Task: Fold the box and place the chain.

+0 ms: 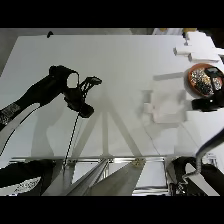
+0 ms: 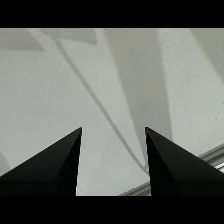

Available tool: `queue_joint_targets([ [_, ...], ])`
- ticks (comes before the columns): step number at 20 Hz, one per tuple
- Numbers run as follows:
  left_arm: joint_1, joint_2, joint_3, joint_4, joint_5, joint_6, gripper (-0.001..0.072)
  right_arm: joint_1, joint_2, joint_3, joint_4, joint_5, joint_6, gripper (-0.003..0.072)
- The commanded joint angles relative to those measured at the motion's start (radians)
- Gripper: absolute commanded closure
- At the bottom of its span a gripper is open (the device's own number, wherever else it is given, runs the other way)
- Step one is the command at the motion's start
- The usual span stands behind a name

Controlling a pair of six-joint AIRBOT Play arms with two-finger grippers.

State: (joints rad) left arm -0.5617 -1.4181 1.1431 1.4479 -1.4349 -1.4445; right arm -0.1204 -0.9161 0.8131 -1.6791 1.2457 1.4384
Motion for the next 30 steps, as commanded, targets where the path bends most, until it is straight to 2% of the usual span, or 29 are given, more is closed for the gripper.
queue_joint_targets([
  [1, -0.001, 0.000, 0.000, -0.005, 0.018, 0.000, 0.0269, 0.168, 0.152, -0.069, 0.249, -0.022, 0.039, 0.0675],
  [4, 0.000, 0.000, -0.001, -0.058, 0.040, 0.122, 0.0269, 0.319, 0.204, -0.143, 0.252, -0.061, 0.144, 0.0675],
  [7, 0.042, 0.005, -0.001, -0.154, -0.002, 0.244, 0.0275, 0.457, 0.206, -0.209, 0.251, -0.110, 0.219, 0.0675],
  [9, 0.107, 0.016, -0.002, -0.241, -0.047, 0.317, 0.0273, 0.537, 0.205, -0.240, 0.250, -0.153, 0.271, 0.0675],
  [11, 0.198, 0.028, -0.003, -0.372, -0.125, 0.434, 0.0207, 0.593, 0.205, -0.250, 0.245, -0.187, 0.301, 0.0675],
  [12, 0.254, 0.034, -0.003, -0.439, -0.145, 0.456, 0.0206, 0.609, 0.205, -0.250, 0.243, -0.198, 0.317, 0.0675],
  [15, 0.407, 0.040, -0.016, -0.577, -0.148, 0.481, 0.0223, 0.631, 0.205, -0.250, 0.243, -0.208, 0.319, 0.0674],
  [18, 0.480, 0.040, -0.071, -0.665, -0.126, 0.594, 0.0237, 0.632, 0.205, -0.250, 0.247, -0.209, 0.319, 0.0674],
  [19, 0.489, 0.039, -0.098, -0.678, -0.084, 0.614, 0.0302, 0.632, 0.205, -0.250, 0.247, -0.211, 0.319, 0.0674],
  [20, 0.488, 0.037, -0.129, -0.678, -0.015, 0.614, 0.0323, 0.632, 0.205, -0.250, 0.247, -0.212, 0.319, 0.0674],
  [22, 0.478, 0.029, -0.177, -0.694, 0.106, 0.615, 0.0317, 0.632, 0.205, -0.250, 0.247, -0.215, 0.319, 0.0674],
  [23, 0.465, 0.017, -0.187, -0.714, 0.137, 0.622, 0.0279, 0.632, 0.205, -0.250, 0.247, -0.214, 0.319, 0.0674],
  [24, 0.448, 0.002, -0.187, -0.744, 0.137, 0.657, 0.0176, 0.632, 0.205, -0.250, 0.247, -0.214, 0.319, 0.0674],
  [25, 0.427, -0.012, -0.187, -0.784, 0.135, 0.702, 0.0147, 0.632, 0.205, -0.250, 0.247, -0.214, 0.318, 0.0674],
  [27, 0.365, -0.038, -0.187, -0.865, 0.166, 0.840, 0.0147, 0.632, 0.205, -0.250, 0.247, -0.214, 0.318, 0.0674],
  [30, 0.283, -0.071, -0.185, -0.933, 0.277, 0.973, 0.0132, 0.632, 0.205, -0.250, 0.248, -0.211, 0.318, 0.0674],
])
